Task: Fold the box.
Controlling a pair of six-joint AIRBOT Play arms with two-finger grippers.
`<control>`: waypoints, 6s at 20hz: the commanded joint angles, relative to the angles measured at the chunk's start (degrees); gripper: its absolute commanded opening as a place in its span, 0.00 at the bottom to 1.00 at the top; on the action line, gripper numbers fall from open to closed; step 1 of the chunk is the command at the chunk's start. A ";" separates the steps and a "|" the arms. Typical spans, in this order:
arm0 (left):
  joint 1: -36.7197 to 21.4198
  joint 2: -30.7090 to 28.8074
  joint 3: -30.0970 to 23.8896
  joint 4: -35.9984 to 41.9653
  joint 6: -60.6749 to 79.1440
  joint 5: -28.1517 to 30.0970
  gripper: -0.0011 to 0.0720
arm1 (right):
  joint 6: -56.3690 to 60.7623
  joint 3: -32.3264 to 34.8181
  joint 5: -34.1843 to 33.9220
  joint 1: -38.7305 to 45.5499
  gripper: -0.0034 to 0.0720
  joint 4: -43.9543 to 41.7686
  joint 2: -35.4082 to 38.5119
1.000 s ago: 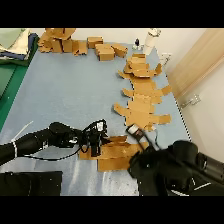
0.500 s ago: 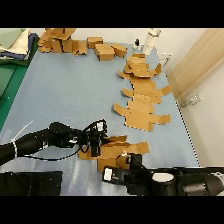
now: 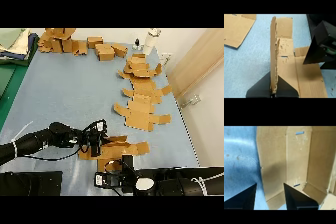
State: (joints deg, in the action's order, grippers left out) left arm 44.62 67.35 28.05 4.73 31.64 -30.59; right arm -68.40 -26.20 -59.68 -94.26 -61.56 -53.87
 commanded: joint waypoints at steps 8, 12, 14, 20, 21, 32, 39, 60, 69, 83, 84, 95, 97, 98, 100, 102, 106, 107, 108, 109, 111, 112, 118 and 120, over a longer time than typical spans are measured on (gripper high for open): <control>0.02 0.04 -0.02 -0.02 0.02 0.00 0.03 | 23.58 -1.97 -7.98 0.00 0.72 13.86 5.68; 0.04 0.04 -0.02 0.00 0.02 0.00 0.03 | 24.57 -0.96 -8.44 0.00 0.72 13.64 5.68; 0.02 0.04 -0.02 0.00 0.02 0.00 0.03 | 26.29 -0.94 -8.72 0.00 0.72 13.27 5.68; 0.02 0.04 -0.02 -0.02 0.02 0.00 0.03 | 21.07 -0.26 -9.68 5.29 1.00 13.46 6.62; 0.02 0.04 -0.02 -0.02 0.02 0.00 0.03 | 17.84 -0.22 -9.27 6.56 1.00 13.35 7.61; 0.02 0.04 -0.02 0.00 0.02 0.00 0.03 | -19.58 9.22 5.57 27.36 1.00 -9.18 30.45; 0.02 0.04 -0.02 0.00 0.02 0.00 0.03 | -69.68 9.01 12.72 55.54 1.00 -43.06 26.93; 0.04 0.04 -0.02 0.00 0.02 -0.02 0.03 | -100.52 2.23 -0.81 70.82 1.00 -61.90 6.67; 0.04 0.04 -0.02 -0.02 0.02 0.00 0.03 | -101.70 2.43 5.46 70.82 0.98 -62.53 2.64; 0.04 0.04 -0.02 0.00 0.02 0.00 0.03 | -103.58 4.17 7.56 70.82 0.95 -63.87 1.42; 0.04 0.04 -0.02 0.00 0.02 0.00 0.03 | -103.58 4.52 7.58 70.82 0.93 -63.78 1.42; 0.04 0.04 -0.02 0.00 0.02 0.00 0.03 | -103.58 5.44 7.67 70.73 0.62 -63.80 2.29; 0.04 0.04 -0.02 0.00 0.02 0.00 0.03 | -103.58 5.44 7.74 70.62 0.62 -63.89 2.34; 0.04 0.04 -0.02 0.00 0.02 0.00 0.03 | -103.58 5.44 7.76 70.55 0.62 -64.63 2.40; 0.04 0.04 -0.02 0.00 0.02 0.00 0.03 | -103.58 5.44 8.00 70.55 0.62 -65.20 2.40; 0.04 0.04 -0.02 0.00 0.02 -0.02 0.03 | -103.58 5.44 7.98 70.55 0.62 -65.18 2.40; 0.04 0.04 -0.02 0.00 0.02 0.00 0.03 | -103.58 5.44 8.00 70.55 0.62 -65.16 2.38; 0.04 0.04 -0.02 0.00 0.02 0.00 0.03 | -103.58 5.44 8.02 70.55 0.62 -65.13 2.38; 0.04 0.04 -0.02 0.00 0.02 0.00 0.03 | -103.58 5.44 8.02 70.55 0.62 -65.13 2.38; 0.04 0.04 -0.02 0.00 0.02 0.00 0.03 | -103.58 5.44 8.02 70.55 0.62 -65.13 2.38; 0.04 0.04 0.00 0.07 0.04 0.00 0.03 | -103.58 5.44 8.02 70.55 0.62 -65.13 2.38; 0.04 0.04 0.00 0.15 0.04 -0.02 0.03 | -103.58 5.44 8.02 70.55 0.62 -65.13 2.40; 0.04 0.04 0.09 0.87 -0.17 -1.31 0.03 | -103.58 5.44 8.26 70.55 0.62 -65.13 2.40; 0.00 0.02 0.09 0.85 -0.17 -0.87 0.03 | -103.58 5.44 8.26 70.55 0.62 -65.13 2.40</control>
State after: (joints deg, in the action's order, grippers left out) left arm 44.66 67.35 28.10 5.13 31.51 -31.38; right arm -172.00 -20.73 -51.64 -23.66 -126.67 -51.53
